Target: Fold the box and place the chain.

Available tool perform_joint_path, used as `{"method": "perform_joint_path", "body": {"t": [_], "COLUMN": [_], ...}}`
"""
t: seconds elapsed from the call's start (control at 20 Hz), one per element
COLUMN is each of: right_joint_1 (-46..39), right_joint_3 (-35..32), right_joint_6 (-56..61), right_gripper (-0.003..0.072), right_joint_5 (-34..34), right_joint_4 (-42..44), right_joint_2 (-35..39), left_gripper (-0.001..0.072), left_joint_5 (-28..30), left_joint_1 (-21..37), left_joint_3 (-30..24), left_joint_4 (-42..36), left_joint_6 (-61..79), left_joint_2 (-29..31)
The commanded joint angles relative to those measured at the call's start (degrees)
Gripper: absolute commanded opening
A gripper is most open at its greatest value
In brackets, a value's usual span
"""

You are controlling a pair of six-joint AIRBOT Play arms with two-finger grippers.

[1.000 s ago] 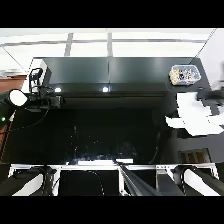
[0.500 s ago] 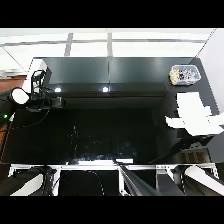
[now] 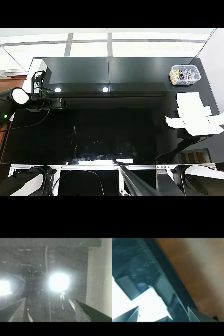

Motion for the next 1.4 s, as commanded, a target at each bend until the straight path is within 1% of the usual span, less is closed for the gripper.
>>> {"method": "perform_joint_path", "body": {"t": [0.0, 0.05, 0.1, 0.15, 0.2, 0.25, 0.3, 0.35, 0.4, 0.5, 0.55, 0.7, 0.75, 0.8, 0.9, 1.05, 1.2, 1.35], "right_joint_1": [2.4, 3.4, 4.2, 5.0, 5.5, 6.1, 6.6, 7.3, 8.0, 9.3, 10.0, 12.1, 13.7, 15.6, 20.2, 26.9, 34.1, 41.7], "right_joint_3": [0.7, 0.8, 0.8, 0.8, 0.8, 0.9, 1.0, 1.1, 1.1, 1.1, 1.1, -0.9, -2.6, -4.4, -9.5, -19.0, -29.0, -39.1], "right_joint_6": [-9.2, -9.3, -9.7, -9.7, -9.7, -9.7, -9.5, -9.5, -9.5, -8.4, -7.8, -7.0, -7.3, -8.8, -9.1, -9.5, -9.7, -12.2], "right_gripper": [0.0693, 0.0693, 0.0671, 0.0564, 0.048, 0.0309, 0.0173, 0.0054, 0.002, 0.0019, 0.002, 0.0019, 0.0019, 0.0019, 0.002, 0.0019, 0.0019, 0.0019], "right_joint_5": [3.5, 3.4, 3.0, 2.4, 1.8, 1.9, 2.6, 3.7, 4.5, 5.4, 6.0, 6.1, 5.8, 5.7, 5.0, 1.5, -6.0, -14.3], "right_joint_4": [-0.6, -2.4, -2.6, -2.7, -2.8, -3.0, -3.8, -4.7, -5.2, -4.2, -1.9, 11.6, 15.1, 16.1, 16.7, 24.5, 30.7, 37.8], "right_joint_2": [-3.8, -4.3, -4.5, -4.5, -4.5, -4.5, -4.4, -4.0, -3.4, -1.1, 0.4, 5.5, 8.0, 10.3, 14.9, 21.2, 26.9, 31.4], "left_gripper": [0.0713, 0.0713, 0.0713, 0.0713, 0.0713, 0.0713, 0.0713, 0.0713, 0.0713, 0.0713, 0.0713, 0.0713, 0.0713, 0.0713, 0.0713, 0.0713, 0.0713, 0.0713], "left_joint_5": [-0.5, -0.5, -0.5, -0.6, -0.6, -0.6, -0.6, -0.7, -0.6, -0.6, -0.6, -0.5, -0.5, -0.5, -0.5, -1.3, -2.5, -2.1], "left_joint_1": [0.0, 0.0, 0.0, 0.0, 0.0, 0.0, 0.0, 0.0, 0.0, 0.0, 0.0, 0.0, 0.0, 0.0, 0.0, -0.1, -0.8, -2.8], "left_joint_3": [0.0, 0.0, 0.0, 0.0, 0.0, 0.0, 0.0, 0.0, 0.0, 0.0, 0.0, 0.0, 0.0, 0.0, 0.0, 0.0, 0.0, 0.0], "left_joint_4": [-0.1, -0.1, -0.1, -0.1, -0.1, -0.1, -0.1, -0.1, -0.1, -0.1, -0.1, 0.0, 0.0, -0.1, -0.1, -0.5, -1.7, -3.9], "left_joint_6": [0.0, 0.0, 0.0, 0.0, 0.0, 0.0, 0.0, 0.0, 0.0, 0.0, 0.0, 0.0, 0.1, 0.1, 0.1, 0.1, 0.1, 0.2], "left_joint_2": [0.0, 0.0, 0.0, 0.0, 0.0, 0.0, 0.0, 0.0, 0.0, 0.0, 0.0, 0.0, 0.0, 0.0, 0.0, 0.0, 0.0, 0.0]}}
